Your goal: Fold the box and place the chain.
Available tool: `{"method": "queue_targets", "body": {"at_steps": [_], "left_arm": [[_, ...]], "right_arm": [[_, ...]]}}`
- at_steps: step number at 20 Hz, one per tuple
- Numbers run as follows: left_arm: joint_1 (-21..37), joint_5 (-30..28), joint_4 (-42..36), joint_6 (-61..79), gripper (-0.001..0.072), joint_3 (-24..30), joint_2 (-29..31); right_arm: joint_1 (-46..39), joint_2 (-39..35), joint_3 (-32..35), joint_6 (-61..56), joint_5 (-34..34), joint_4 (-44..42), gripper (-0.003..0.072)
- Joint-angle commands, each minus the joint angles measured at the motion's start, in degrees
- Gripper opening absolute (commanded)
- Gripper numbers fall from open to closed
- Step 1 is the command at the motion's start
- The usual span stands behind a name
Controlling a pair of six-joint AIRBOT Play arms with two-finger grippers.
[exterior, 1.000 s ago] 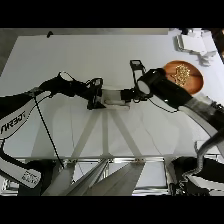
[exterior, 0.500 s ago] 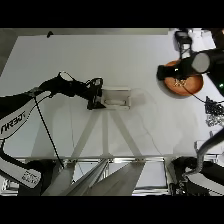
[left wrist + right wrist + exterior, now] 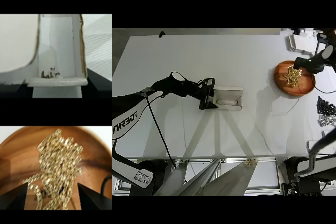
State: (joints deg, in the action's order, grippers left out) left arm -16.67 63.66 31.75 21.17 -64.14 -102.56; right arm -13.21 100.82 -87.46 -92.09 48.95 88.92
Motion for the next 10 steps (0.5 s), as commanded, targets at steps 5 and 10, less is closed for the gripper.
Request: {"method": "queue_targets", "body": {"at_steps": [5, 10], "left_arm": [[0.0, 0.0, 0.0, 0.0, 0.0275, 0.0, 0.0], [0.0, 0.0, 0.0, 0.0, 0.0275, 0.0, 0.0]], "right_arm": [[-1.2, 15.1, -10.3, -1.0, 1.2, -0.3, 0.0556], [-0.7, 14.9, -10.3, -0.8, 4.6, -0.2, 0.0007]]}}
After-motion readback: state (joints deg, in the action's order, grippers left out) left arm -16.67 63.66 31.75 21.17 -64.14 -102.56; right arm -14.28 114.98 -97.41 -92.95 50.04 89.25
